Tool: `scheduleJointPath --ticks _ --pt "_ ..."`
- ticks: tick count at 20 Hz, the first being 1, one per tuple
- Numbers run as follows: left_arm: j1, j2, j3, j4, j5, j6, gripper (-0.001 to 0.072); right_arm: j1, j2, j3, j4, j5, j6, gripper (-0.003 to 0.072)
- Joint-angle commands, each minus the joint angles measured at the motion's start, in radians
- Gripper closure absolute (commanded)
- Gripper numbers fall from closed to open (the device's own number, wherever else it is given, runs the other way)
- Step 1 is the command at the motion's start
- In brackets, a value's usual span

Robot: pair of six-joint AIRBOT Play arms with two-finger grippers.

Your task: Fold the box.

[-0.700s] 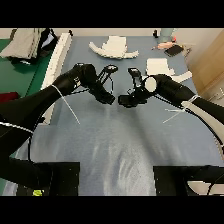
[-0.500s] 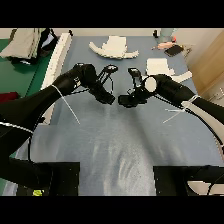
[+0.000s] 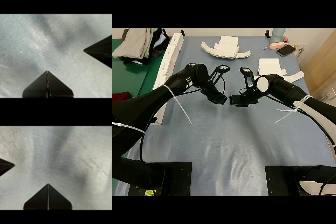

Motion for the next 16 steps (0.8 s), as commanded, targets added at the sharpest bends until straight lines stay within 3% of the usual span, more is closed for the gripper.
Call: scheduleJointPath --ticks 1,3,5,7,8,9,12,16 --pt "0.000 0.000 0.001 0.000 0.000 0.000 0.0692 0.001 -0.001 0.001 0.080 -0.037 0.003 0.0681" --pt "0.000 0.000 0.001 -0.006 0.002 -0.008 0.0692 -0.014 0.000 0.017 0.057 -0.077 0.002 0.0681" --pt "0.000 0.000 0.001 -0.025 0.033 -0.007 0.0692 -0.107 -0.002 0.117 -0.122 -0.023 0.019 0.0676" --pt "0.000 0.000 0.001 -0.034 0.063 -0.008 0.0691 -0.296 -0.024 0.283 -0.277 0.099 0.059 0.0466" --pt "0.000 -0.001 0.001 -0.046 0.067 -0.008 0.0691 -0.416 -0.050 0.370 -0.295 0.137 0.041 0.0402" --pt "0.000 -0.002 0.001 -0.060 0.066 -0.008 0.0690 -0.531 -0.083 0.444 -0.283 0.152 -0.013 0.0336" --pt "0.000 -0.002 0.001 -0.065 0.065 -0.050 0.0689 -0.837 -0.249 0.659 -0.133 0.183 -0.148 0.0336" --pt "0.000 -0.002 0.001 -0.064 0.065 -0.106 0.0690 -1.025 -0.480 0.798 0.135 0.180 -0.253 0.0336"
